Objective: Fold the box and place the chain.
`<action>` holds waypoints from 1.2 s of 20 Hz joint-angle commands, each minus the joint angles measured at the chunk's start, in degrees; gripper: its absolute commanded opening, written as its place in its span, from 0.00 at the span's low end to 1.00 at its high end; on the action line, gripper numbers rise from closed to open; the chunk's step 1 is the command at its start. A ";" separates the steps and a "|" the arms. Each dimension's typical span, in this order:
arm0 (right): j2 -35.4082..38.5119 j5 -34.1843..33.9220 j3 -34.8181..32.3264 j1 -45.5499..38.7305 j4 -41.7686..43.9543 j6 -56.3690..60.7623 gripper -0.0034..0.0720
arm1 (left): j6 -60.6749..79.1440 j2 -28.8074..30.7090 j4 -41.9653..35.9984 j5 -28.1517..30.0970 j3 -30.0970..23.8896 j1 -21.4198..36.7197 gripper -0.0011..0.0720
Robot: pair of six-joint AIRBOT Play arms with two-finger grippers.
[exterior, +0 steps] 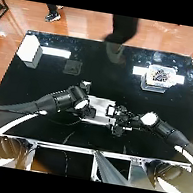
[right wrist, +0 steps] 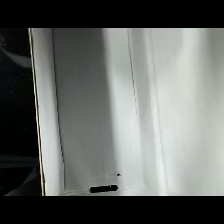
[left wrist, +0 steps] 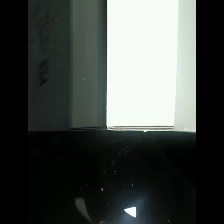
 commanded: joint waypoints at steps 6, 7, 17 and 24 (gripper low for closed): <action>0.00 -0.28 0.02 0.00 0.02 -0.02 0.44 | 0.98 -0.04 -0.17 0.00 -0.04 0.00 0.05; 0.00 -0.28 0.02 0.00 0.02 -0.02 0.44 | 0.98 -0.04 -0.83 0.00 -0.04 0.02 0.05; 0.00 -0.28 0.02 0.00 0.02 -0.02 0.44 | 0.37 -0.02 0.98 -0.48 2.95 0.46 0.89; 0.00 -0.28 0.02 0.00 0.02 0.00 0.44 | 0.42 -0.85 0.76 -0.70 2.93 0.72 0.85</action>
